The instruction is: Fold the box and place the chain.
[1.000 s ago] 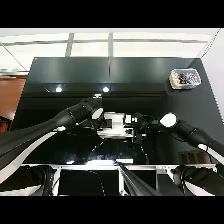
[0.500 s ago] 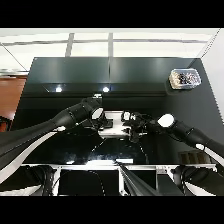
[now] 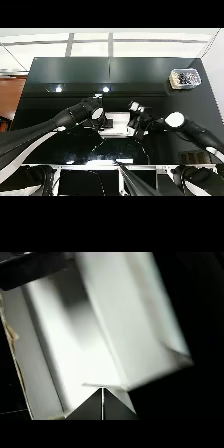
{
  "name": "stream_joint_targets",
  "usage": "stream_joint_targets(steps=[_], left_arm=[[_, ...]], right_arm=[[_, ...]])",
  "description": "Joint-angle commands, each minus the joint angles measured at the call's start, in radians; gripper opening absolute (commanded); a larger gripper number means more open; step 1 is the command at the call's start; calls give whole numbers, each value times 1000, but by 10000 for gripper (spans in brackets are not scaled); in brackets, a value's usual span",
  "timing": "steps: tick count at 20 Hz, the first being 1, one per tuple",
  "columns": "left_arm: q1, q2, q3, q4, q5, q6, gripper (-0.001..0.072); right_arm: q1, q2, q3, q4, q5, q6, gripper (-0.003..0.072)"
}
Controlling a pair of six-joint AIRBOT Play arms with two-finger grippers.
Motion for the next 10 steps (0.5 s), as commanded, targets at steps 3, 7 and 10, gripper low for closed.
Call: stream_joint_targets(steps=[3,7,10], left_arm=[[0,0,1,6,2,-2,26],[1,0,1,5,2,-2,27],[2,0,1,3,2,-2,27]], right_arm=[[-336,202,5,-236,211,600,13],[-536,194,-89,-251,129,1069,13],[-536,126,-146,-198,178,1092,12]])
